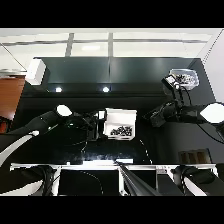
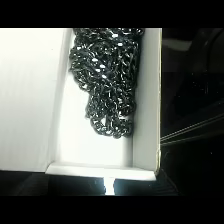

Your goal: Fold the box and place the chain.

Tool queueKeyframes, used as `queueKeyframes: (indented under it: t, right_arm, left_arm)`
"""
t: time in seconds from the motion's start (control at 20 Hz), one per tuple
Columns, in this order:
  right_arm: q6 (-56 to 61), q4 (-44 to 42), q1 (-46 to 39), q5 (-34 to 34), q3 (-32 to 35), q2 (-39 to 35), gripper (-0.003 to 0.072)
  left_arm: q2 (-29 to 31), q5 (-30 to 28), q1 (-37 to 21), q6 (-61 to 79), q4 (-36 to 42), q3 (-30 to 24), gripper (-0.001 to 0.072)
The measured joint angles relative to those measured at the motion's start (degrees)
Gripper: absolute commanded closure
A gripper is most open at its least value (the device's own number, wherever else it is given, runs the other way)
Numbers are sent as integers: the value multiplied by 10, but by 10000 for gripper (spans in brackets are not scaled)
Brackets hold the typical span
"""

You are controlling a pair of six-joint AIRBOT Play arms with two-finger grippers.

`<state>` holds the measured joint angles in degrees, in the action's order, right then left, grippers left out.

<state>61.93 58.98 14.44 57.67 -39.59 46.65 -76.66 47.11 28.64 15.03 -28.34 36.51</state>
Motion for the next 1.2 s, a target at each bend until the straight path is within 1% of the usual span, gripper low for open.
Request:
queueKeyframes:
  t: [0.35, 0.5, 0.6, 0.65, 0.7, 0.75, 0.8, 1.05, 1.2]
  right_arm:
    - [0, 0, 0, 0, 0, 0, 142]
    - [0, 0, 0, -1, 0, 0, 142]
    - [0, 0, 0, -3, 0, 0, 142]
    - [0, 0, 0, -7, 0, 0, 140]
    - [0, 0, 0, -12, 0, 0, 50]
    - [0, -2, 0, -19, 0, 0, -34]
    - [3, -2, 0, -26, 0, 0, -34]
    - [33, -23, 8, -69, 0, 2, -34]
    - [39, -33, 24, -110, -4, 21, -34]
  left_arm:
    - [-2, 0, 8, -2, -13, 2, 6]
    - [-2, 0, 9, -4, -34, 2, 14]
    - [-2, 0, 9, -4, -40, 2, 69]
    - [-2, -1, 9, -4, -42, 2, 154]
    - [-2, -1, 9, -4, -42, 2, 163]
    - [-2, -1, 9, -4, -42, 2, 199]
    - [-2, -1, 9, -4, -43, 2, 231]
    - [-2, -2, 9, -5, -43, 2, 232]
    - [-2, -5, 9, -5, -42, 2, 231]
